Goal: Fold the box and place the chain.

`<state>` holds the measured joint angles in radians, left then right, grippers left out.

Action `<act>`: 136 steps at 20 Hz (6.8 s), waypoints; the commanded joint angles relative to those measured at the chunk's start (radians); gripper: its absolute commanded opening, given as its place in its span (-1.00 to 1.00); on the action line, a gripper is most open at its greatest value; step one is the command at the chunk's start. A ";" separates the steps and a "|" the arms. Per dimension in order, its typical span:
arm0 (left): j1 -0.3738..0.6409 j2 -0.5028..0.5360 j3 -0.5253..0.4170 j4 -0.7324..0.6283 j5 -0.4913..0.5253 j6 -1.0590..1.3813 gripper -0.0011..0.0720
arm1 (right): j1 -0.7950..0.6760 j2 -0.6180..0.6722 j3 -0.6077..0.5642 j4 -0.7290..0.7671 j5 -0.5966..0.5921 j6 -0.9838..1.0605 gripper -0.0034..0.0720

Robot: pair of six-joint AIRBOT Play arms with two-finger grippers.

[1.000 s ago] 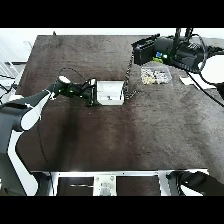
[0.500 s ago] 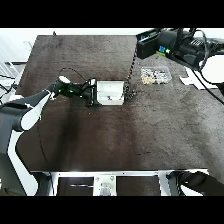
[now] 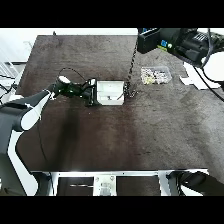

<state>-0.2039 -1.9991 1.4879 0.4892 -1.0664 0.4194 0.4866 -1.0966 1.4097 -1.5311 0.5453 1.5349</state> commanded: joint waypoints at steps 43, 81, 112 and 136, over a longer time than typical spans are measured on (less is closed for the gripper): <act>0.000 0.000 0.000 0.000 0.001 0.000 0.74 | -0.229 -0.453 -0.283 0.477 0.240 -0.782 0.26; 0.000 0.000 0.000 0.000 0.000 0.000 0.73 | -0.232 -0.551 -0.270 0.503 0.117 -0.945 -0.77; 0.000 0.000 0.000 0.000 0.000 0.000 0.73 | -0.109 -0.162 -0.159 0.548 0.155 -0.946 -0.88; 0.000 0.000 0.000 0.000 0.001 0.000 0.74 | -0.311 -0.394 -0.200 0.587 0.419 -1.062 0.52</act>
<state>-0.2039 -1.9991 1.4879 0.4892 -1.0664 0.4194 0.2382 -1.4891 1.2343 -0.9466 0.8562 0.5610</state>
